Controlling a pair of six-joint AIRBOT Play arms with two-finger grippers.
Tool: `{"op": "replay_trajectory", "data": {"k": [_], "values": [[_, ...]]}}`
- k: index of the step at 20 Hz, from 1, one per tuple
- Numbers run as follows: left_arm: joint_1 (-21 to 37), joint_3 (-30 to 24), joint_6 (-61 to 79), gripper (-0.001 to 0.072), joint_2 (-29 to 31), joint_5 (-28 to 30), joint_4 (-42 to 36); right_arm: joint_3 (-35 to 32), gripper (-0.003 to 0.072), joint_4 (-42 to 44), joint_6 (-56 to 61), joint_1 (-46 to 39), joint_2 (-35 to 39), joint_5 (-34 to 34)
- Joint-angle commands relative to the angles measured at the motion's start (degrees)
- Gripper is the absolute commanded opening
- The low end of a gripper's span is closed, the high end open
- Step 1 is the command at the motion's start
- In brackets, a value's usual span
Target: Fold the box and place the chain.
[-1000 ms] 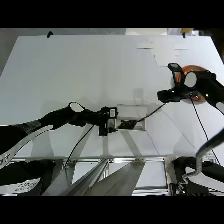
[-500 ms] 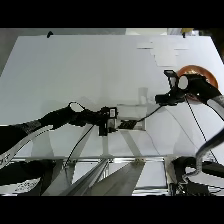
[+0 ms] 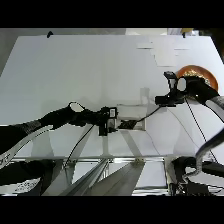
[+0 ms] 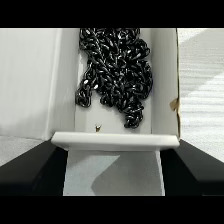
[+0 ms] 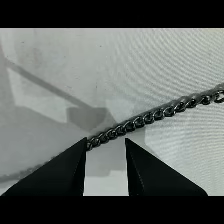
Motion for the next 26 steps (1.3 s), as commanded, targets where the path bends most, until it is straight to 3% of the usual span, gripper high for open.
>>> {"op": "replay_trajectory", "data": {"k": [1, 5, 6, 7, 8, 11, 15, 18, 22, 26], "values": [[0.0, 0.0, 0.0, 0.0206, 0.0, 0.0, 0.0, -0.6, 0.0202, -0.8, 0.8, 0.0, 0.0, -0.1], [0.0, 0.0, 0.0, 0.0206, 0.0, 0.0, 0.0, -0.6, 0.0172, -0.8, 0.8, 0.0, 0.0, -0.9], [0.0, 0.0, 0.0, 0.0206, 0.0, 0.0, 0.0, -0.6, 0.0146, -0.8, 0.8, 0.0, 0.0, -0.9], [0.0, 0.0, 0.0, 0.0206, 0.0, 0.0, 0.0, -0.6, 0.0046, -0.8, 0.5, 0.0, 0.0, -0.6], [0.0, 0.0, 0.0, 0.0206, 0.0, 0.0, 0.0, -0.6, 0.0019, -0.8, -1.0, 0.0, 0.0, 0.2], [0.0, 0.0, 0.0, 0.0206, 0.0, 0.0, 0.0, -0.6, 0.0018, -0.8, -5.0, 0.0, 2.6, 3.3], [0.0, 0.0, 0.0, 0.0206, 0.0, 0.0, 0.0, -0.6, 0.0018, 0.2, -6.1, 0.0, 13.4, 6.6], [0.0, 0.0, 0.0, 0.0206, 0.0, 0.0, 0.0, -0.6, 0.0018, 4.9, -9.2, 0.0, 23.1, 13.9], [0.0, 0.0, 0.0, 0.0206, 0.0, 0.0, 0.0, -0.6, 0.0018, 18.3, -14.5, 0.0, 34.2, 22.1], [0.0, 0.0, 0.0, 0.0206, 0.0, 0.0, 0.0, -0.6, 0.0018, 29.5, -16.0, 0.0, 41.3, 23.4]]}}
